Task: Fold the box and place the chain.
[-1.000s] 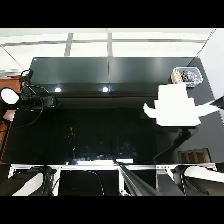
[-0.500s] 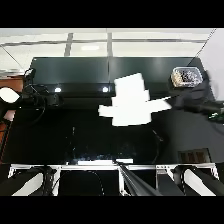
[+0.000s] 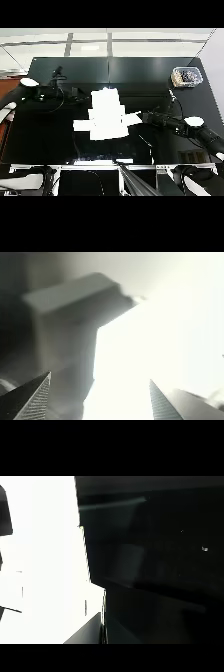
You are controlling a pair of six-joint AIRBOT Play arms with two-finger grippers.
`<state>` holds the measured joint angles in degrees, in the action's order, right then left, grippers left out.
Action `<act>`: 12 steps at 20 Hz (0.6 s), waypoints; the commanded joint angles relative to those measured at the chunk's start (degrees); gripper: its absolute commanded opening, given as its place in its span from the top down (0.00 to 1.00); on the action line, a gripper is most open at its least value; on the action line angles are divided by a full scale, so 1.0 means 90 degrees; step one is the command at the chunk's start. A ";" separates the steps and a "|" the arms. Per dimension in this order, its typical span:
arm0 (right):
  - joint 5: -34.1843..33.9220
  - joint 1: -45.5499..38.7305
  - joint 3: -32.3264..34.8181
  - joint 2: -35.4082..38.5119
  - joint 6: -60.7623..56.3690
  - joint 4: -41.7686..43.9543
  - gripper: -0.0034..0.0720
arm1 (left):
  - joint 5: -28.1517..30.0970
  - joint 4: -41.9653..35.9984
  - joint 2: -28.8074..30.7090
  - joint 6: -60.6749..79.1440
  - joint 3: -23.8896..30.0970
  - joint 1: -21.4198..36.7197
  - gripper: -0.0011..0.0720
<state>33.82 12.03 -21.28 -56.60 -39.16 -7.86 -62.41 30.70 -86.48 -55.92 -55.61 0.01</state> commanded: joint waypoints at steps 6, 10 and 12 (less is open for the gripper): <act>-0.0219 0.0238 0.0051 0.0010 -0.0202 0.0083 0.94 | -0.1962 0.0255 -0.1705 0.0658 -0.0908 -0.0561 0.01; -0.0216 0.0238 0.0051 0.0010 -0.0202 0.0036 0.94 | -0.3446 -0.0092 -0.2101 0.1426 -0.1486 -0.0896 0.01; -0.0204 0.0238 0.0051 0.0010 -0.0202 0.0034 0.94 | -0.3478 0.0340 -0.2302 0.0879 -0.1710 -0.1093 0.01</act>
<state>31.94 14.15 -20.82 -56.53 -40.84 -7.35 -88.14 31.00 -104.53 -46.39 -67.94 -7.60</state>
